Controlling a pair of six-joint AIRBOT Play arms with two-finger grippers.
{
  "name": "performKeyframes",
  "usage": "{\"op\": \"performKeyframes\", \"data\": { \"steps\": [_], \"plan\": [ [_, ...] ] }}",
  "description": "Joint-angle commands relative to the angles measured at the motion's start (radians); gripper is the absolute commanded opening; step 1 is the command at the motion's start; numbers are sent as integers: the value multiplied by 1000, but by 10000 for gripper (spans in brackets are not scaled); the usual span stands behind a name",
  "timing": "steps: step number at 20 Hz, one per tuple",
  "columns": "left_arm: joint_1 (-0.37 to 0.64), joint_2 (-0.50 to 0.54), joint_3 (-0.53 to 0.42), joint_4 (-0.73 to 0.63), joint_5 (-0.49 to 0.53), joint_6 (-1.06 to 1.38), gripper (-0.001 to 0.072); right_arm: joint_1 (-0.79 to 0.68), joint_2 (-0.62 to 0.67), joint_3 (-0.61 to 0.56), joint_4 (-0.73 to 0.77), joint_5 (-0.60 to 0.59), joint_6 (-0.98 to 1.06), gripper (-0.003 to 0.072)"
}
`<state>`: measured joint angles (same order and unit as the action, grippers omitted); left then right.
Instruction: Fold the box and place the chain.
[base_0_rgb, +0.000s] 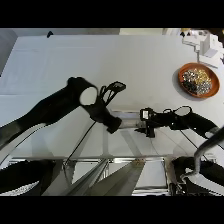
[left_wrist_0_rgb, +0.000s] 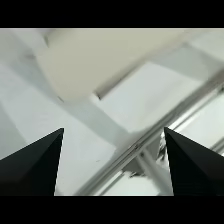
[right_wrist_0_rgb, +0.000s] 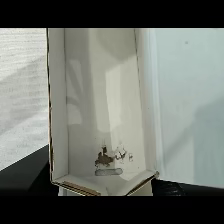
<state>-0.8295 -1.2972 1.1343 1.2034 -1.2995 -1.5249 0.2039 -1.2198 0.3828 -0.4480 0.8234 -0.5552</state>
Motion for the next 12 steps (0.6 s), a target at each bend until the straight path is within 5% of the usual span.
{"op": "performKeyframes", "data": {
  "steps": [1,6,12],
  "plan": [
    [44,221,-192,-116,35,682,699,0,0,1,0,0,0,296],
    [256,356,-481,-291,158,1354,700,0,0,1,0,1,0,296],
    [369,144,-550,-513,426,1748,703,0,0,1,0,0,0,296]
  ]
}}
